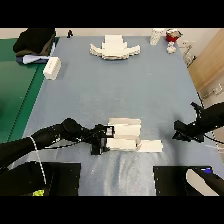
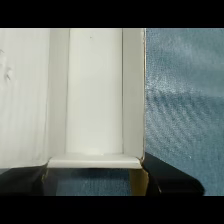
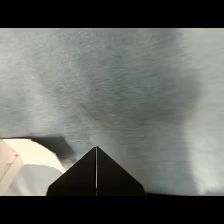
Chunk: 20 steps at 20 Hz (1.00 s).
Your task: Fold the box.
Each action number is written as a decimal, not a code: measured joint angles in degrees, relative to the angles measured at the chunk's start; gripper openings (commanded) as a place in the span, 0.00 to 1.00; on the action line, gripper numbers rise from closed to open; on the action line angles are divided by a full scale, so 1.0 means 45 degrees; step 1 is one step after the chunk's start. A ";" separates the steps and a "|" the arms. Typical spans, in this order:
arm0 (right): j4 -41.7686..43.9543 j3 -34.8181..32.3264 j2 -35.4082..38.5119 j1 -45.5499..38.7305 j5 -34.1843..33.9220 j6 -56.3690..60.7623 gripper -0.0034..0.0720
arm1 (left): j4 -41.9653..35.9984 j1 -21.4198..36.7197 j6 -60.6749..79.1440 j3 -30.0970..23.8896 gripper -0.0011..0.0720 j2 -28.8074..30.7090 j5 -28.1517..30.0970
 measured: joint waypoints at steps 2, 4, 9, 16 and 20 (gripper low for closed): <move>0.1122 -0.0418 -0.0529 -0.0617 -0.0019 -0.0627 0.05 | 0.0000 0.0000 -0.0005 0.0000 0.74 0.0000 0.0000; 0.2006 -0.0991 -0.0913 -0.0962 0.0155 -0.1083 0.05 | 0.0000 0.0000 -0.0005 0.0000 0.73 0.0000 0.0000; 0.3274 -0.2108 -0.1234 -0.0690 0.0457 -0.1734 0.05 | 0.0000 0.0000 -0.0005 0.0000 0.73 0.0000 0.0000; 0.4541 -0.2472 -0.1039 0.1404 0.0607 -0.2079 0.05 | 0.0000 0.0000 -0.0005 0.0000 0.73 0.0000 0.0000; 0.4852 -0.2176 -0.0389 0.2409 0.0665 -0.2429 0.24 | 0.0000 0.0000 -0.0010 0.0000 0.74 0.0000 0.0000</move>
